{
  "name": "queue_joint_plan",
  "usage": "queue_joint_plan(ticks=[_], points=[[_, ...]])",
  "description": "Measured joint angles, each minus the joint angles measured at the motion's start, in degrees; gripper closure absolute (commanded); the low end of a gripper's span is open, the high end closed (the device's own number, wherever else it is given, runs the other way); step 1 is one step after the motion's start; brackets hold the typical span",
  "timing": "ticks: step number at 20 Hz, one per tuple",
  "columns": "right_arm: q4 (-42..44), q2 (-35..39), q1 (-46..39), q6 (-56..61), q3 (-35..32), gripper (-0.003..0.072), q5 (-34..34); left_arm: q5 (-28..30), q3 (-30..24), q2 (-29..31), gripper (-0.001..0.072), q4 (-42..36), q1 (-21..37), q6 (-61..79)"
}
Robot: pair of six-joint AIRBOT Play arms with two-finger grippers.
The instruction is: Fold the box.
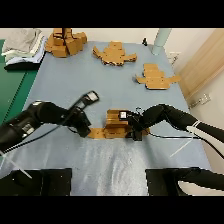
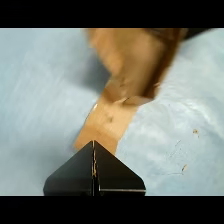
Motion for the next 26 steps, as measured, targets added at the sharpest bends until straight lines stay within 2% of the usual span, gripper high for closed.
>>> queue_joint_plan(ticks=[2,5,11,14,22,26], points=[[0.0,0.0,0.0,0.0,0.0,0.0241,0.0,-2.2,-2.1,0.9,0.0696,1.4,3.8,-9.0],[0.0,0.0,0.0,0.0,0.0,0.0241,0.0,-2.4,-5.7,-0.7,0.0696,-1.9,7.0,-14.8],[0.0,0.0,0.0,0.0,0.0,0.0241,0.0,2.0,-9.1,-9.9,0.0697,-21.1,8.6,-7.3],[0.0,0.0,0.0,0.0,0.0,0.0241,0.0,5.2,-9.4,-13.4,0.0697,-26.6,7.6,-4.0],[0.0,0.0,0.0,0.0,0.0,0.0241,0.0,9.1,-9.6,-16.0,0.0697,-30.3,4.8,-1.8],[0.0,0.0,0.0,0.0,0.0,0.0241,0.0,7.8,-8.3,-16.1,0.0695,-31.3,4.6,-1.6]])
